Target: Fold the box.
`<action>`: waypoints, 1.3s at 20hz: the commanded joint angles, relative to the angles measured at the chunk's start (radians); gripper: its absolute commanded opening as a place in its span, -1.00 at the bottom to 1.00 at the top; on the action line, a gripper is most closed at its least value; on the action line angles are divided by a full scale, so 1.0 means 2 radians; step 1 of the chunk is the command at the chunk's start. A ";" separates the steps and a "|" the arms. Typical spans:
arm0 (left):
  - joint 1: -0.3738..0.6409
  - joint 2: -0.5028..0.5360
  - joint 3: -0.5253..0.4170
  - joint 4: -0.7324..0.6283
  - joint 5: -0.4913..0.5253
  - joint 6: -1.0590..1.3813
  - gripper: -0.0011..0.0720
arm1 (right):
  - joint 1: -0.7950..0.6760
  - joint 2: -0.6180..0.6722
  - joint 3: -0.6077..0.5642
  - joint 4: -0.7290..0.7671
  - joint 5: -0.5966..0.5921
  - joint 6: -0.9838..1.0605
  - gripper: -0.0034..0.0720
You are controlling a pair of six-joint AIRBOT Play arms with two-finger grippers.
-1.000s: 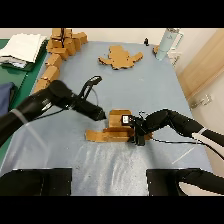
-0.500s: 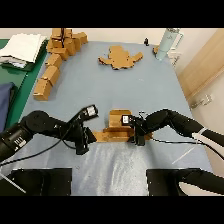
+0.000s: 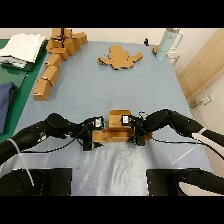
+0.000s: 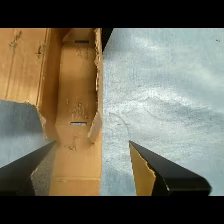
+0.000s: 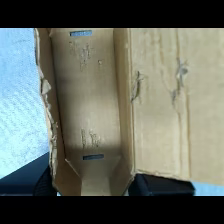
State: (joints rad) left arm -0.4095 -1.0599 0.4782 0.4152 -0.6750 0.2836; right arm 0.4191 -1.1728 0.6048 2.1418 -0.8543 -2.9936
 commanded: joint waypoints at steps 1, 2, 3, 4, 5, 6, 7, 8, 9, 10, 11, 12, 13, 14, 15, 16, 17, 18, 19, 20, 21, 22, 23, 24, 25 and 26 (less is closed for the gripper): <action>0.000 -0.035 0.008 -0.040 0.011 0.060 0.94 | 0.000 0.000 0.000 0.000 0.000 0.000 0.45; 0.000 -0.038 0.012 -0.039 0.011 0.060 0.93 | 0.000 0.000 0.000 0.000 0.000 0.000 0.45; 0.000 -0.040 0.014 -0.039 0.011 0.058 0.93 | 0.000 0.000 0.000 0.000 0.000 0.000 0.45; 0.000 -0.040 0.014 -0.037 0.011 0.055 0.94 | 0.000 0.000 0.000 0.000 0.000 0.000 0.45; 0.000 -0.040 0.014 -0.033 0.010 0.040 0.94 | 0.000 0.000 0.000 0.000 0.000 0.000 0.45; 0.000 -0.040 0.014 -0.022 0.008 0.023 0.94 | 0.000 0.000 0.000 0.000 0.000 0.000 0.46; 0.000 -0.039 0.014 -0.007 0.004 0.009 0.93 | 0.000 0.000 0.000 0.000 0.000 0.000 0.45; 0.001 -0.037 0.013 0.008 0.001 0.000 0.93 | 0.000 0.000 0.000 0.000 0.000 0.000 0.45; 0.007 -0.033 0.012 0.020 -0.008 -0.004 0.93 | 0.000 0.000 0.000 0.000 0.000 0.000 0.45; 0.014 -0.028 0.009 0.026 -0.009 -0.012 0.93 | 0.000 0.000 0.000 0.000 0.000 0.000 0.45; 0.024 -0.024 0.006 0.029 -0.007 -0.018 0.93 | 0.000 0.000 0.000 0.000 0.000 0.000 0.46; 0.032 -0.023 0.006 0.028 -0.006 -0.017 0.93 | 0.000 0.000 0.000 0.000 0.000 0.000 0.45; 0.037 -0.023 0.007 0.024 -0.006 -0.015 0.93 | 0.000 0.000 0.000 0.000 0.000 0.000 0.45; 0.036 -0.025 0.009 0.015 -0.007 -0.008 0.93 | 0.000 0.000 0.000 0.000 0.000 0.000 0.45; 0.030 -0.029 0.013 0.002 -0.006 0.001 0.86 | 0.000 0.000 0.000 0.000 0.000 0.000 0.46; 0.023 -0.035 0.019 -0.016 -0.007 0.019 0.50 | 0.000 0.000 0.000 0.000 0.000 0.000 0.45; 0.014 -0.043 0.024 -0.029 -0.007 0.034 0.33 | 0.000 0.000 0.000 0.000 0.000 0.000 0.45; 0.005 -0.052 0.031 -0.034 -0.007 0.038 0.32 | 0.000 0.000 0.000 0.000 0.000 0.000 0.45; -0.003 -0.061 0.037 -0.034 -0.007 0.038 0.32 | 0.000 0.000 0.000 0.000 0.000 0.000 0.46; -0.008 -0.068 0.041 -0.033 -0.007 0.038 0.32 | 0.000 0.000 0.000 0.000 0.000 0.000 0.45; -0.010 -0.074 0.043 -0.033 -0.006 0.038 0.31 | 0.000 0.000 0.000 0.000 0.000 0.000 0.46; -0.011 -0.079 0.044 -0.033 -0.006 0.038 0.24 | 0.000 0.000 0.000 0.000 0.000 0.000 0.45; -0.011 -0.081 0.044 -0.032 -0.006 0.041 -0.24 | 0.000 0.000 0.000 0.000 0.000 0.000 0.46; -0.011 -0.081 0.044 -0.029 -0.005 0.049 -0.42 | 0.000 0.000 0.000 0.000 0.000 0.000 0.45; -0.011 -0.081 0.044 -0.028 0.000 0.051 -0.42 | 0.000 0.000 0.000 0.000 0.000 0.000 0.45; -0.011 -0.081 0.044 -0.028 0.010 0.051 -0.42 | 0.000 0.000 0.000 0.000 0.000 0.000 0.45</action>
State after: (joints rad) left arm -0.4255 -1.2125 0.5617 0.3592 -0.6827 0.3679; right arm 0.4191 -1.1728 0.6048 2.1418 -0.8543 -2.9932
